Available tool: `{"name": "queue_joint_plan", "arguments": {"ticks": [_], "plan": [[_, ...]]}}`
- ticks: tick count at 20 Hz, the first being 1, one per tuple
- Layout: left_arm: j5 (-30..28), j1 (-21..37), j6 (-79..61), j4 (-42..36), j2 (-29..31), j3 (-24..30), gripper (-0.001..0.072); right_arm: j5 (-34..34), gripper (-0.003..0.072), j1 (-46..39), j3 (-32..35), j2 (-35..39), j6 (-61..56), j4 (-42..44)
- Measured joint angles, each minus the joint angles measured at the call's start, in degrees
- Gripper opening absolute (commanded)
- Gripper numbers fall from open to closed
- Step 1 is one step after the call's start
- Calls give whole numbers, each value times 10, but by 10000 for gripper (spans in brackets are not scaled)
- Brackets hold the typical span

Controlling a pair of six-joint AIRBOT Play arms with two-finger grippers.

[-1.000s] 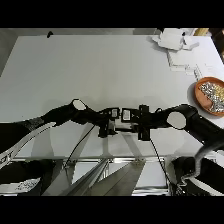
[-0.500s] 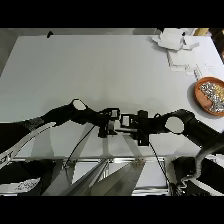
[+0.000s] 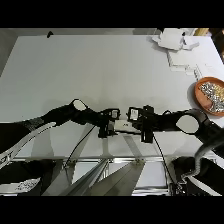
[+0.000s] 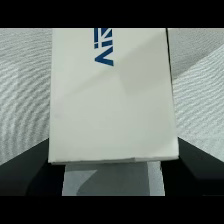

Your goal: Fold the box and place the chain.

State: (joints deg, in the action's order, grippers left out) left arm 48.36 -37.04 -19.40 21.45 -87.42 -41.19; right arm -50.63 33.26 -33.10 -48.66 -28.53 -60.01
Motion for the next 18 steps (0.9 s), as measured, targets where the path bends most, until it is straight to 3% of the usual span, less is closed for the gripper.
{"name": "queue_joint_plan", "arguments": {"ticks": [5, 18], "plan": [[-1, 0, -1, 0, 0, 0, 272, -37, 20, -13, 3, -28, 0, 7], [-2, 0, -1, 1, 0, 0, 272, -31, 20, -16, 30, -80, 5, 21]]}}
